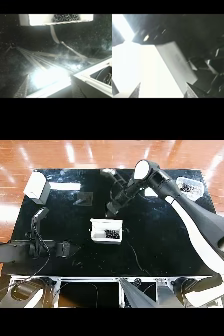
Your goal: Fold the box and place the chain.
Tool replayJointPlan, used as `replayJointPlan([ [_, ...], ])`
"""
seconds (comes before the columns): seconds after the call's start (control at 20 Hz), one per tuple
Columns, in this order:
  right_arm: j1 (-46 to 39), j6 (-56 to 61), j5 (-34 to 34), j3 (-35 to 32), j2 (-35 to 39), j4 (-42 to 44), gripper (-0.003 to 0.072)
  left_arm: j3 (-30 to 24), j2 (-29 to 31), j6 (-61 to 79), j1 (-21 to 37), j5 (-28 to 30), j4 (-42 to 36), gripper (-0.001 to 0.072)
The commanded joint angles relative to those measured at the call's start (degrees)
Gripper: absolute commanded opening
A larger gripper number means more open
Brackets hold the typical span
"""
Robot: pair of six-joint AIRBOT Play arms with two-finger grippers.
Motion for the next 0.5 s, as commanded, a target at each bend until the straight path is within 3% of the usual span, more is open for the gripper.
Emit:
replayJointPlan([
  [0.0, 1.4, -3.8, 5.7, -1.2, -0.4, 1.0, 0.072, 0.0, -0.6, 0.1, 0.1, -0.9, -0.3, 0.0619],
  [0.45, 3.1, -7.2, 6.0, -1.7, -0.4, -0.1, 0.072, 0.0, -0.6, 0.1, 0.1, -4.0, -0.3, 0.0619],
])
